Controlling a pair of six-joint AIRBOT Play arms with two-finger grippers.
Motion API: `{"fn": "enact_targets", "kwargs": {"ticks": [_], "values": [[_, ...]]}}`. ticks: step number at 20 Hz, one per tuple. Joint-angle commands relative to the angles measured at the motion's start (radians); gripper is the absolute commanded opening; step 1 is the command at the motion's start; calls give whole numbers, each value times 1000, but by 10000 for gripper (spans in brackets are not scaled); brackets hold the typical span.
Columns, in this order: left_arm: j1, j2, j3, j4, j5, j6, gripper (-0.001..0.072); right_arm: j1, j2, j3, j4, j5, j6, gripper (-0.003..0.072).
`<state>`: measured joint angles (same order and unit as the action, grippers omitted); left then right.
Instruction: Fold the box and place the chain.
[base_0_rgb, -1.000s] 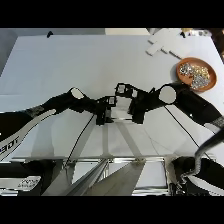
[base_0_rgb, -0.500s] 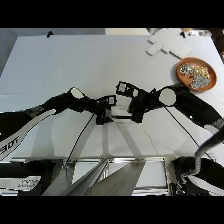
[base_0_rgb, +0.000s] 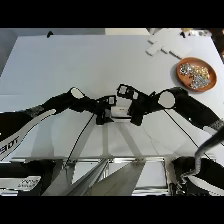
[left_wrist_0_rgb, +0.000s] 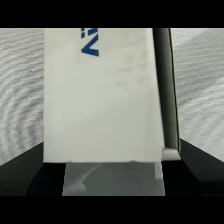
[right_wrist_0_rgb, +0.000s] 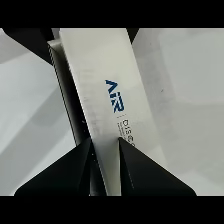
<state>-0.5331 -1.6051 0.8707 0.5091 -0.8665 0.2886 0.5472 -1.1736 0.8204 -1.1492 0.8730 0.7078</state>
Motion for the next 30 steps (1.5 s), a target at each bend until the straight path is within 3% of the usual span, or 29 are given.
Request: {"fn": "enact_targets", "kwargs": {"ticks": [1,8,10,15,16,20,23,24,26,28,30], "values": [[0,0,0,0,-2,0,326,0,-1,-25,15,9,2,160],[0,0,0,0,-2,0,326,0,0,-32,75,51,-3,170],[0,0,0,0,-2,0,326,0,1,-32,92,57,-14,325],[0,0,0,0,-2,0,326,0,18,-32,110,54,-37,331],[0,0,0,0,-2,0,326,0,26,-32,111,54,-37,375],[0,0,0,0,-2,0,326,0,85,-32,133,46,-41,419],[0,0,0,0,-2,0,326,0,135,-32,156,12,-46,417],[0,0,0,0,-2,0,326,0,148,-32,179,-7,-60,383],[0,0,0,0,-2,0,326,-19,144,-48,316,-97,-63,34],[0,0,0,0,-2,0,326,-42,131,-121,503,-227,-130,20],[0,0,0,0,-2,0,326,-58,113,-194,621,-249,-203,18]]}}
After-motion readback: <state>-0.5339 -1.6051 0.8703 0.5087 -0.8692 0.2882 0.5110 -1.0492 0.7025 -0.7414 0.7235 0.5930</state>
